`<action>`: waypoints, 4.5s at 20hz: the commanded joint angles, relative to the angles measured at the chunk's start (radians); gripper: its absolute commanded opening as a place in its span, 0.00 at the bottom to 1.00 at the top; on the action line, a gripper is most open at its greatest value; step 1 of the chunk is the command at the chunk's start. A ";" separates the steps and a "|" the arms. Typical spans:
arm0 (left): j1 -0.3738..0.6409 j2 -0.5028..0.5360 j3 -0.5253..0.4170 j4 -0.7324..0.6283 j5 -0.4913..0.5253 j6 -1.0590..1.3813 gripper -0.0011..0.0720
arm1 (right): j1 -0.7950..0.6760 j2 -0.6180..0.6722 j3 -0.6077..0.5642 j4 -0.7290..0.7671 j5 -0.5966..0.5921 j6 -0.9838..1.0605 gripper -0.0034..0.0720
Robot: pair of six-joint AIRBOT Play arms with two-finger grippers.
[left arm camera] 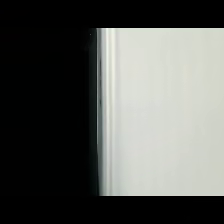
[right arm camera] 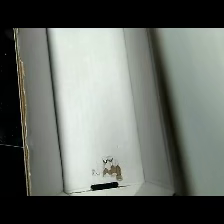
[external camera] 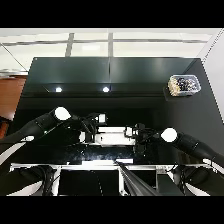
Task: Fold the box and place the chain.
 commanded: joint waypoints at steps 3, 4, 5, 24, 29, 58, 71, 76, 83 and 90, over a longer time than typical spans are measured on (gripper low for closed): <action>0.000 0.000 0.000 0.000 -0.001 0.001 0.10 | 0.000 0.000 0.000 0.000 0.000 0.000 0.77; 0.000 0.000 0.000 -0.001 -0.001 0.001 0.22 | 0.001 0.000 0.000 0.000 0.000 0.000 0.69; 0.000 0.000 0.000 -0.008 -0.002 0.000 0.36 | 0.000 0.000 0.000 0.000 0.000 0.000 0.69; 0.263 0.277 0.002 0.043 -0.267 -0.348 0.83 | 0.000 0.000 0.000 0.000 -0.001 0.001 0.69; 0.329 0.372 0.000 0.121 -0.609 -0.558 0.05 | 0.000 0.000 0.000 0.000 -0.001 0.001 0.69; -0.001 0.222 -0.179 -0.158 0.287 -0.720 0.05 | 0.001 0.000 0.000 0.000 0.000 0.001 0.69; -0.002 0.162 -0.179 -0.159 0.231 -0.713 0.06 | 0.000 0.000 0.000 0.000 -0.003 0.001 0.69; 0.001 0.160 -0.161 -0.155 0.231 -0.698 0.05 | 0.000 0.000 0.000 0.000 -0.003 0.001 0.69; 0.024 0.310 -0.148 0.144 0.176 -0.702 0.99 | 0.000 0.000 0.000 0.000 -0.003 0.001 0.69; 0.069 0.401 -0.151 0.397 -0.116 -0.696 0.98 | 0.001 0.000 0.000 0.000 -0.001 0.001 0.69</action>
